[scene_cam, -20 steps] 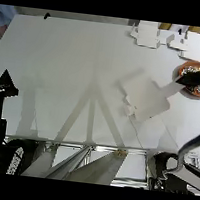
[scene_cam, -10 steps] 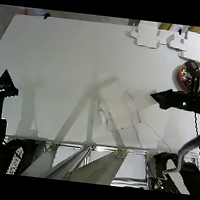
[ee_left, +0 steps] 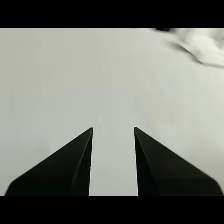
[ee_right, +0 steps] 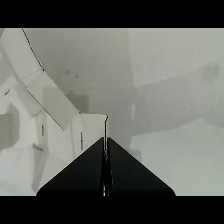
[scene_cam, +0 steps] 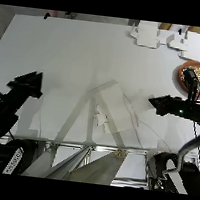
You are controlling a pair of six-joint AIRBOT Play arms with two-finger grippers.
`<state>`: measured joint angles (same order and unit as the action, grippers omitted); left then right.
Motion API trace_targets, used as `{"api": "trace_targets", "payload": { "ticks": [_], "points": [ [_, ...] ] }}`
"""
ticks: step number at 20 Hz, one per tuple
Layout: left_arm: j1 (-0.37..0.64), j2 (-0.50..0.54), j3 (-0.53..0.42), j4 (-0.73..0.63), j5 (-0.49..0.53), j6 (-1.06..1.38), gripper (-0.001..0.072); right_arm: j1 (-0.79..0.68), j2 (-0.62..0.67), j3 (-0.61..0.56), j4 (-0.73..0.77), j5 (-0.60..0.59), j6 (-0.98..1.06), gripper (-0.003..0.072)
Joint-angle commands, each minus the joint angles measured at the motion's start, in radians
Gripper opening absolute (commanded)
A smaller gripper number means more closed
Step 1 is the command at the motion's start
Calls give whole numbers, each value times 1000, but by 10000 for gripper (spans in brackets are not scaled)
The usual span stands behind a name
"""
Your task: Fold the box and place the chain.
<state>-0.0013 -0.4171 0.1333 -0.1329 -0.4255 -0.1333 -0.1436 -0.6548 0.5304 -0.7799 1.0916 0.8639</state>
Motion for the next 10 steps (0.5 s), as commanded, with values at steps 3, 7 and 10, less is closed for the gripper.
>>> {"api": "trace_targets", "payload": {
  "ticks": [3, 7, 10],
  "points": [
    [-8, -654, 311, 193, -700, -214, 369, 1, 3, -3, 2, -16, -1, 24],
    [-142, -995, 449, 194, -771, -199, 459, 1, 3, -3, 63, -31, -11, 24],
    [-264, -1054, 515, 197, -634, -177, 519, 1, 3, -3, 192, -52, -73, 24]
  ]
}}
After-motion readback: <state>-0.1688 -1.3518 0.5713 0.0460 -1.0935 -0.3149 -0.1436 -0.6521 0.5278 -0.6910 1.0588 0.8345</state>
